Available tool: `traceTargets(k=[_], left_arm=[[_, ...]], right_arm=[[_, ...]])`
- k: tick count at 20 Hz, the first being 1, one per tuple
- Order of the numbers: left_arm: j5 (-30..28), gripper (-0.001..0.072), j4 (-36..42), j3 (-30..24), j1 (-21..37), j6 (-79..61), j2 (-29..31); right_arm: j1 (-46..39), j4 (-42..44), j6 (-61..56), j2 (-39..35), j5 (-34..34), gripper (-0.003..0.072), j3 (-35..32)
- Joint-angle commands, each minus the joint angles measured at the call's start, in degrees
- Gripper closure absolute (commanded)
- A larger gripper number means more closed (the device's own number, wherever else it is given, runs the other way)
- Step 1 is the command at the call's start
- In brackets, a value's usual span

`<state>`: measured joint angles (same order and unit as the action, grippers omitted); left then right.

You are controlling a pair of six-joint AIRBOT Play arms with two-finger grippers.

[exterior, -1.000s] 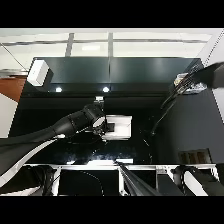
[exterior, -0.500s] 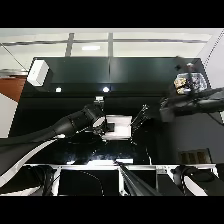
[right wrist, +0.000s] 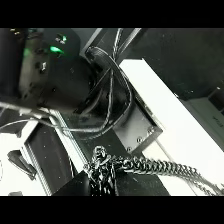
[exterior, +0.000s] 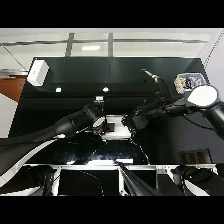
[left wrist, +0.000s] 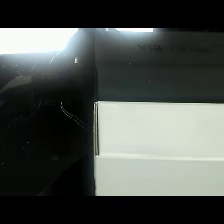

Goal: Fold the box and place the chain.

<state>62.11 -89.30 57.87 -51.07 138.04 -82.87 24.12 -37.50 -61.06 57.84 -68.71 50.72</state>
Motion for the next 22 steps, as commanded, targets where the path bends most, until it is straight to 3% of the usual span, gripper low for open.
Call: traceTargets(k=[1,2,3,5,9,11,13,17,18,22], left_arm=[[-0.1,0.068,0.0,0.0,0.0,0.0,0.0],[-0.1,0.068,0.0,0.0,0.0,0.0,0.0],[-0.1,0.068,0.0,0.0,0.0,0.0,0.0],[-0.1,0.068,0.0,0.0,0.0,0.0,0.0],[-0.1,0.068,0.0,0.0,0.0,0.0,0.0],[-0.1,0.068,0.0,0.0,0.0,0.0,0.0],[-0.1,0.068,0.0,0.0,0.0,0.0,0.0],[-0.1,0.068,0.0,0.0,0.0,0.0,0.0],[-0.1,0.068,0.0,0.0,0.0,0.0,0.0],[-0.1,0.068,0.0,0.0,0.0,0.0,0.0]], right_arm=[[2.1,0.0,-0.3,3.1,2.6,0.063,0.0],[2.1,-0.1,-0.9,3.3,2.5,0.0365,0.0],[1.8,-0.5,-1.0,3.3,2.2,0.0145,0.0],[-1.4,-0.7,-0.8,3.2,-0.8,0.0125,0.1],[-18.2,-2.3,5.9,0.7,-10.8,0.0126,0.0],[-25.4,-5.1,9.8,0.3,-10.8,0.0126,-1.3],[-29.7,-5.2,15.0,0.3,-5.3,0.0125,-5.9],[-26.1,-5.3,26.7,0.6,17.7,0.0094,-17.0],[-23.8,-6.3,32.1,0.6,20.2,-0.0029,-18.7],[-14.3,-8.9,48.9,0.6,20.6,-0.0028,-21.0]])
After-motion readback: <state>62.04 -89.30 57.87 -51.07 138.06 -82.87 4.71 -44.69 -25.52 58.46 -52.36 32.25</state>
